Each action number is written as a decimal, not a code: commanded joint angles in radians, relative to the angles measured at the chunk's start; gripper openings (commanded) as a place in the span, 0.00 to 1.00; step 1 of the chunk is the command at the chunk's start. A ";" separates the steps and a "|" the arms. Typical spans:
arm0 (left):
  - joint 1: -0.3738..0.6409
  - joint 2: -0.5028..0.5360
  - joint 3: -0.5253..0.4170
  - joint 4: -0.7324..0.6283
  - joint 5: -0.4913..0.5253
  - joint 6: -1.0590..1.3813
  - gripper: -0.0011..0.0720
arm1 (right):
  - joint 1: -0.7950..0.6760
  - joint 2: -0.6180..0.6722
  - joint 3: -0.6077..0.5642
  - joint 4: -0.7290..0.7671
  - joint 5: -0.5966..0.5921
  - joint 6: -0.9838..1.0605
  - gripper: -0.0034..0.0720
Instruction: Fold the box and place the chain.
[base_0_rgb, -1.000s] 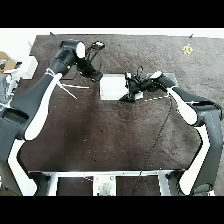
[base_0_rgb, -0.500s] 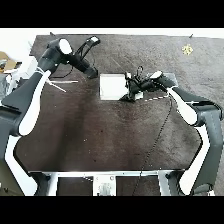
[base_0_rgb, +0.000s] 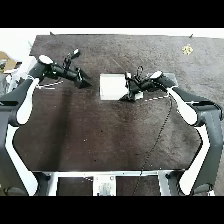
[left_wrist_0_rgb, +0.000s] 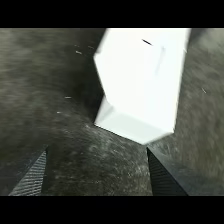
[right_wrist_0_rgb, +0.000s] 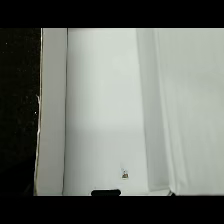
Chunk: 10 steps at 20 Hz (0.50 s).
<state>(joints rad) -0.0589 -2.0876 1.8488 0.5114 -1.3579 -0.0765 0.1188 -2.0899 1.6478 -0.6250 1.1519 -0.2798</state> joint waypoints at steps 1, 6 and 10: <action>0.010 -0.066 -0.007 -0.086 -0.078 0.227 1.00 | 0.000 0.000 0.000 0.000 0.000 0.000 0.72; -0.044 -0.092 -0.007 -0.092 -0.043 0.374 1.00 | 0.001 0.000 0.000 0.000 0.000 0.000 0.72; -0.066 -0.122 -0.007 -0.093 -0.020 0.379 1.00 | 0.001 0.000 0.000 0.000 0.000 0.000 0.72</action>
<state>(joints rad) -0.1108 -2.1880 1.8416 0.4248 -1.3960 0.2623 0.1188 -2.0899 1.6478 -0.6250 1.1522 -0.2802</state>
